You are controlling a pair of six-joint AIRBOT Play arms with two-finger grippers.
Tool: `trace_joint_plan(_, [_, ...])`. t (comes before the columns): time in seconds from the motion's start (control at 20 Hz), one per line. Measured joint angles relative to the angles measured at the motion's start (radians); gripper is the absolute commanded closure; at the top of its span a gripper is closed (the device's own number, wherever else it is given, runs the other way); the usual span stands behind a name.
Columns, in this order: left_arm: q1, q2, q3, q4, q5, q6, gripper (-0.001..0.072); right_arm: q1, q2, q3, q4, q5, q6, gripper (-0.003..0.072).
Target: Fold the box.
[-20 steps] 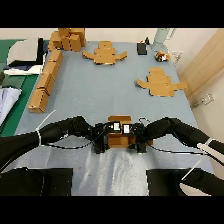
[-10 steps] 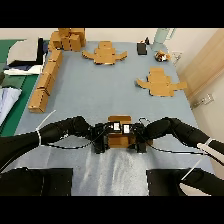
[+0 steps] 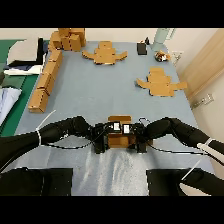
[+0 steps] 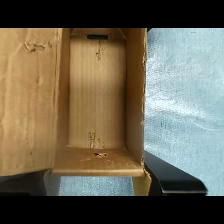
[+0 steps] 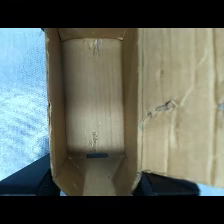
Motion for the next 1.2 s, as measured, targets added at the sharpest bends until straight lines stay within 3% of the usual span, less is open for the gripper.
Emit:
trace_joint_plan(0.25, [0.000,0.000,0.000,0.003,0.000,0.004,0.0184,0.000,0.000,0.001,-0.038,0.003,0.006,0.0288])
trace_joint_plan(0.3, [0.000,0.000,0.000,0.003,0.000,0.004,0.0184,0.000,0.000,0.001,-0.039,0.003,0.006,0.0248])
trace_joint_plan(0.35, [0.000,0.000,0.000,0.003,0.000,0.004,0.0183,0.000,0.000,0.001,-0.039,0.002,0.004,-0.0023])
trace_joint_plan(1.2, [0.000,0.000,0.001,-0.002,0.000,-0.002,0.0184,0.001,0.007,0.002,-0.119,-0.042,0.123,-0.0024])
